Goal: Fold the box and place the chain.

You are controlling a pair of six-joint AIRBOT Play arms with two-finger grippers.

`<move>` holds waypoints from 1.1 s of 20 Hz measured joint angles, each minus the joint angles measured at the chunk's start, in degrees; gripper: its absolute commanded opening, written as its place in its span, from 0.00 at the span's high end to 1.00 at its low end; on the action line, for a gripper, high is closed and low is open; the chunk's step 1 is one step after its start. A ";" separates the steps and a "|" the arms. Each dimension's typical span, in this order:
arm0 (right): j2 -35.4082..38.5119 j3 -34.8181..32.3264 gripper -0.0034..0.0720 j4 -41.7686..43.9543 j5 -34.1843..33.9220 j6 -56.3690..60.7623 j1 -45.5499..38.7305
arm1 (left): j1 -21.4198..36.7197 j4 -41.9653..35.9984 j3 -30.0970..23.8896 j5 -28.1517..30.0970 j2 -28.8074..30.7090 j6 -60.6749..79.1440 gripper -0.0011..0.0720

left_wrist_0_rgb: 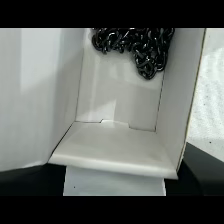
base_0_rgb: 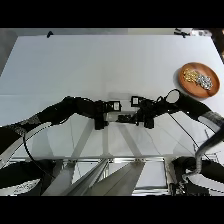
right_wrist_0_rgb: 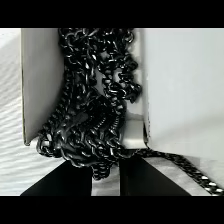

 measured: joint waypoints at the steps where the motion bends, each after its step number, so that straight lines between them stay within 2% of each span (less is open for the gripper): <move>1: 0.04 0.00 0.93 -0.13 0.96 0.11 0.00 | 0.00 0.00 0.00 0.00 0.00 0.00 0.44; 8: 5.25 0.04 0.93 -5.11 3.91 3.78 0.04 | 0.00 -0.17 0.00 -0.09 0.00 -0.24 0.44; 14: 16.87 0.11 0.93 -7.54 4.15 8.20 0.02 | -0.02 -0.20 0.00 -0.11 0.00 -0.22 0.44; 18: 24.61 1.66 0.93 -1.49 2.71 9.16 0.02 | -0.02 -0.20 0.00 -0.11 0.00 -0.22 0.44; 22: 27.19 4.20 0.93 8.66 1.29 8.90 0.76 | -0.02 -0.17 0.00 -0.11 0.00 -0.22 0.44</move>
